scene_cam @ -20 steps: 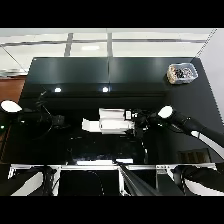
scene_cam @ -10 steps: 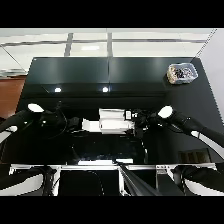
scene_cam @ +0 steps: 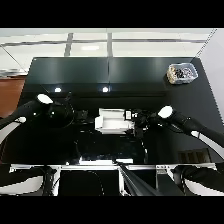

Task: Fold the box and place the chain.

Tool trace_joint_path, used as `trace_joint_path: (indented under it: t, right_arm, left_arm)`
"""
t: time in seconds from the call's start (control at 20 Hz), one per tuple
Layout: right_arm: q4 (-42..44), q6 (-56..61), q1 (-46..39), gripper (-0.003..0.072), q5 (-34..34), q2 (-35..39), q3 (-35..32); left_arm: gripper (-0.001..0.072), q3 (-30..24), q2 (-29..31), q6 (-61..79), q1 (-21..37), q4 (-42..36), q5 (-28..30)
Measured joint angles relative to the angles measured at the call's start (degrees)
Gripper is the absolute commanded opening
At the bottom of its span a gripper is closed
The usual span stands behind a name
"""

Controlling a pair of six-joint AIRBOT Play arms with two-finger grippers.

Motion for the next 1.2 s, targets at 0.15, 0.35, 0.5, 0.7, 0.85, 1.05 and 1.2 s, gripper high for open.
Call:
trace_joint_path:
  t: [0.15, 0.35, 0.5, 0.7, 0.85, 1.05, 1.2]
  right_arm:
    - [0.00, 0.00, 0.00, 0.0424, 0.00, 0.00, 0.00]
    - [0.00, 0.00, 0.00, 0.0424, 0.00, 0.00, 0.00]
    - [0.00, 0.00, 0.00, 0.0424, 0.00, 0.00, 0.00]
    - [0.00, 0.00, 0.00, 0.0424, 0.00, 0.00, 0.00]
    - [0.00, 0.00, 0.00, 0.0424, 0.00, 0.00, 0.00]
    - [0.00, 0.00, 0.00, 0.0424, 0.00, 0.00, 0.00]
    - [0.00, 0.02, 0.00, 0.0424, 0.00, 0.00, 0.00]
  left_arm:
    - [0.0648, 1.97, -0.11, 0.44, -0.59, -1.68, -3.08]
    - [0.0615, 3.17, -0.11, 0.66, -2.75, -4.26, -6.10]
    - [0.0498, 3.50, -0.13, 0.61, -4.28, -6.54, -7.41]
    - [0.0497, 4.50, -0.11, -2.56, -6.03, -6.10, -7.74]
    - [0.0497, 6.62, 0.24, -7.45, -8.13, -2.29, -6.99]
    - [0.0487, 10.58, 0.52, -17.05, -12.72, 5.38, -5.01]
    - [0.0487, 13.40, 0.59, -25.51, -16.81, 12.61, -3.69]
